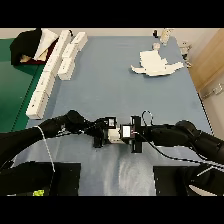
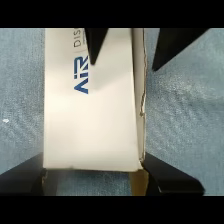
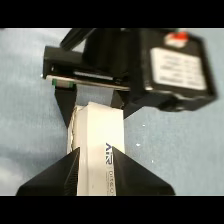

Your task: Fold the box.

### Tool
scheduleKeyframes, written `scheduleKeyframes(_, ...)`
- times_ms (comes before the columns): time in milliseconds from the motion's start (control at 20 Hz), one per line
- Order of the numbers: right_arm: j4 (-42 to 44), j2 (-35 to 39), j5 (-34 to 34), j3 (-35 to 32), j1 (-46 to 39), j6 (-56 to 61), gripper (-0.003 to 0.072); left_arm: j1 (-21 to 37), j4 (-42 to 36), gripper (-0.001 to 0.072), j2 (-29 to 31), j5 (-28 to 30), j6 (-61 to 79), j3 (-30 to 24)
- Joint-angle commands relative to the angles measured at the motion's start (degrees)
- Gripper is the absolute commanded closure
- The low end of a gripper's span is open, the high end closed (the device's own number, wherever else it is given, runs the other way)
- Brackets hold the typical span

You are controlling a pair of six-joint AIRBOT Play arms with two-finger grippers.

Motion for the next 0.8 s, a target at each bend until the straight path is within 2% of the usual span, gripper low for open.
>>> scheduleKeyframes(0, 0.0, 4.2, 0.2, -0.6, 0.0, 15.4, 0.0376, 0.0, 0.0, 0.0222, 0.0, 0.1, 0.0, 0.0)
scheduleKeyframes(50, 0.1, 5.1, 0.8, -1.6, 0.0, 19.8, 0.0472, 0.0, 0.0, 0.0222, 0.0, 0.1, 0.0, 0.1)
scheduleKeyframes(100, 0.3, 6.1, 2.6, -3.2, 0.0, 23.5, 0.0654, 0.0, 0.0, 0.0222, 0.0, 0.1, 0.0, 0.1)
scheduleKeyframes(150, 2.2, 7.4, 6.0, -5.7, 0.0, 26.3, 0.0685, 0.0, 0.0, 0.0222, 0.0, 0.1, 0.0, 0.1)
scheduleKeyframes(250, 11.1, 10.6, 14.7, -11.6, 0.0, 26.7, 0.0685, 0.0, 0.0, 0.0222, 0.0, 0.1, 0.0, 0.1)
scheduleKeyframes(400, 13.3, 13.8, 24.1, -18.3, 2.5, 28.2, 0.0684, 0.0, 0.0, 0.0222, 0.0, 0.1, 0.0, 0.1)
scheduleKeyframes(500, 13.3, 13.6, 26.1, -20.3, 3.4, 28.3, 0.0684, 0.0, 0.0, 0.0222, 0.0, 0.1, 0.0, 0.1)
scheduleKeyframes(750, 13.1, 11.3, 26.9, -20.5, 3.4, 28.2, 0.0684, 0.0, 0.0, 0.0222, 0.0, 0.1, 0.0, 0.1)
